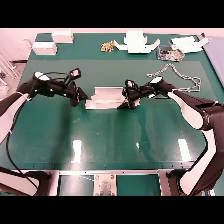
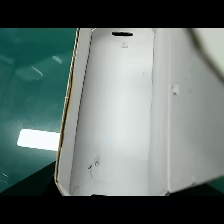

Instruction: Fold the box and place the chain.

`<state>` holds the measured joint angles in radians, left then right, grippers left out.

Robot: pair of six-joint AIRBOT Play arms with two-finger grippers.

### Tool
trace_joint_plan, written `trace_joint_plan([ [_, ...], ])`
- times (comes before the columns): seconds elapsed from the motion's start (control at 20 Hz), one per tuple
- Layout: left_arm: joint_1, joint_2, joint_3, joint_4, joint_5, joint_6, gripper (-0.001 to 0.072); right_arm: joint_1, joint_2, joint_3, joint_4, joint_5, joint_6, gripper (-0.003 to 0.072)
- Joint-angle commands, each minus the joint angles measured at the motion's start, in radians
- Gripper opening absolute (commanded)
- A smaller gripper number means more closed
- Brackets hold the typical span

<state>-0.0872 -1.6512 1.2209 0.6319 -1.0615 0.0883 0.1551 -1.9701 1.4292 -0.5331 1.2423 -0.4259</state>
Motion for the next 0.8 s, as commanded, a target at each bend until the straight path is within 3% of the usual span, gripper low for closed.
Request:
trace_joint_plan([
  [0.0, -0.015, -0.001, 0.0, 0.156, 0.071, -0.107, 0.0019, 0.0, 0.0, 0.0, 0.0, 0.0, 0.0, 0.0567],
  [0.3, 0.001, -0.001, 0.0, 0.266, 0.068, -0.179, 0.0019, 0.0, 0.0, 0.0, 0.0, 0.0, 0.0, 0.0566],
  [0.75, -0.058, -0.005, -0.002, 0.133, 0.071, -0.131, 0.0022, 0.0, 0.0, 0.0, 0.0, 0.0, 0.0, 0.0567],
])
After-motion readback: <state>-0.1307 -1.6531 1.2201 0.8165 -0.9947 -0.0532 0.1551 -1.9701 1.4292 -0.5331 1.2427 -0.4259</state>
